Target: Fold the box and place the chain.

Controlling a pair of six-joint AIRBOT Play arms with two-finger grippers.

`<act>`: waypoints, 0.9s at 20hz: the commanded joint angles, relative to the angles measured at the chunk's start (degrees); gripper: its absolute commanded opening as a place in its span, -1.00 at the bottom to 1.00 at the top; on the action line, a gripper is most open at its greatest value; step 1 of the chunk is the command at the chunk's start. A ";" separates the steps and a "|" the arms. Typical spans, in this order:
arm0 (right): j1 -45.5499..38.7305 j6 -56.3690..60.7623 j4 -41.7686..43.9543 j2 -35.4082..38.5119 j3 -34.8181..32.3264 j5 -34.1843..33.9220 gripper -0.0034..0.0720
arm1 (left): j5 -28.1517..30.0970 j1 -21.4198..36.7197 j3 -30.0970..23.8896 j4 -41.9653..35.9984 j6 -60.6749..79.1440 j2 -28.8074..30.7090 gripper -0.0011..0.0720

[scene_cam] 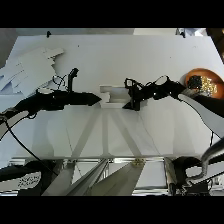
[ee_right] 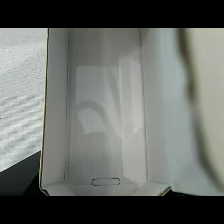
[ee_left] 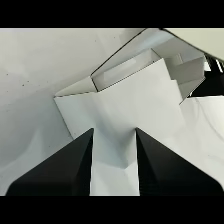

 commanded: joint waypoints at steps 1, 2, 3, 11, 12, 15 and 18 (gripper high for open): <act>0.04 0.00 0.02 -0.04 0.00 0.02 0.46 | 1.86 -1.11 -0.02 -1.77 -0.13 -0.13 -0.16; 0.04 0.00 0.02 -0.04 0.00 0.02 0.46 | 1.92 -1.36 -0.02 -2.01 -0.11 -0.13 -0.16; 0.04 0.00 0.02 -0.04 0.00 0.02 0.46 | 2.29 -1.73 -0.02 -1.97 -0.11 -0.13 -0.16; 0.04 0.00 0.02 -0.04 0.00 0.02 0.46 | 7.04 -4.94 -0.02 -0.81 -1.44 -0.13 -0.16; 0.04 0.00 0.02 -0.04 -0.02 0.02 0.46 | 7.04 -4.96 -0.02 -0.63 -1.60 -0.11 -0.16; 0.04 0.00 0.02 -0.04 0.00 0.02 0.46 | 6.95 -5.03 0.17 1.77 -5.20 -0.09 -0.16; 0.04 0.00 0.02 -0.04 0.00 0.02 0.46 | 6.82 -5.03 0.74 9.38 -10.51 0.02 -0.16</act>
